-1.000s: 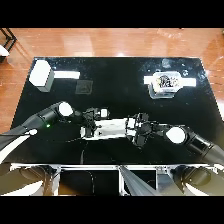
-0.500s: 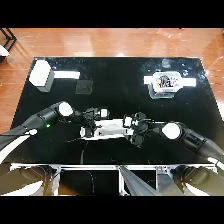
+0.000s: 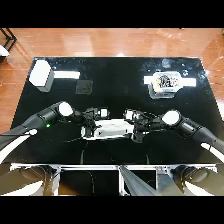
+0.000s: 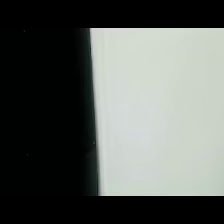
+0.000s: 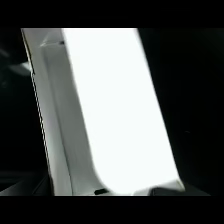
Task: Fold the box and place the chain.
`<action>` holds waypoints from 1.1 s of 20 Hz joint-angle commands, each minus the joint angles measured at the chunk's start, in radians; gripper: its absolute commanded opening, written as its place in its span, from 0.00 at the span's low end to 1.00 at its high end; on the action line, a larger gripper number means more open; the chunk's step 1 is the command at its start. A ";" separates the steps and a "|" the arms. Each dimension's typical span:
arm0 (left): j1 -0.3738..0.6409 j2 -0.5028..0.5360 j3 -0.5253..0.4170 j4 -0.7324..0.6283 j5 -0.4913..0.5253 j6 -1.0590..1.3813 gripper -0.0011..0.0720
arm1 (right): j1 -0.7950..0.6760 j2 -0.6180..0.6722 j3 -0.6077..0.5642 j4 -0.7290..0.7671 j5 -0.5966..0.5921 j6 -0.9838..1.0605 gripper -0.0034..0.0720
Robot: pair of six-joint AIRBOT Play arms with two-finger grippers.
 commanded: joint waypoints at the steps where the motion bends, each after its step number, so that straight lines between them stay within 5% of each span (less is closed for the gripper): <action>1: 0.000 0.000 0.001 0.000 0.001 0.000 0.04 | 0.029 -0.033 -0.003 0.014 0.030 -0.069 0.98; 22: 0.000 -0.009 0.024 0.027 -0.021 -0.005 0.04 | 0.026 -0.130 -0.003 0.058 -0.032 -0.186 0.98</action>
